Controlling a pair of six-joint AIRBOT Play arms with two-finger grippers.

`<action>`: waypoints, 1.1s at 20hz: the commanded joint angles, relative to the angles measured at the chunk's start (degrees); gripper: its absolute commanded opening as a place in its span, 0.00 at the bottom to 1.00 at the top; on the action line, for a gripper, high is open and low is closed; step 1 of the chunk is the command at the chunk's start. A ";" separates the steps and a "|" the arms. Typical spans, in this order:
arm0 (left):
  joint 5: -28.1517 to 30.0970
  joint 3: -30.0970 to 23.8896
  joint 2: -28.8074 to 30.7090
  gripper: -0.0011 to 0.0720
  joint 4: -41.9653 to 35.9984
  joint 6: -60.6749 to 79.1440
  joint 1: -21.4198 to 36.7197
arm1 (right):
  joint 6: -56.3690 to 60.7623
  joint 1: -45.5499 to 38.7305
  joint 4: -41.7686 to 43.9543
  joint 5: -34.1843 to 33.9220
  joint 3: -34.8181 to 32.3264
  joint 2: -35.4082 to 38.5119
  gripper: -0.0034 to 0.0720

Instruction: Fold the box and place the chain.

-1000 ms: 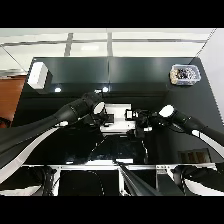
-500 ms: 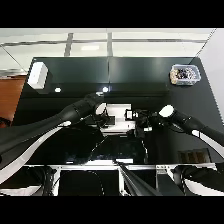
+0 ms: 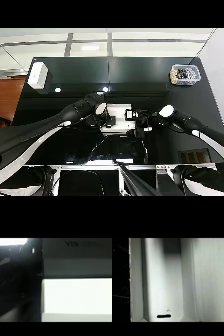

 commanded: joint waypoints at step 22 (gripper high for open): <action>-0.07 0.07 0.04 0.05 -0.15 2.34 1.49 | 7.54 0.00 -6.40 2.97 0.04 5.79 0.93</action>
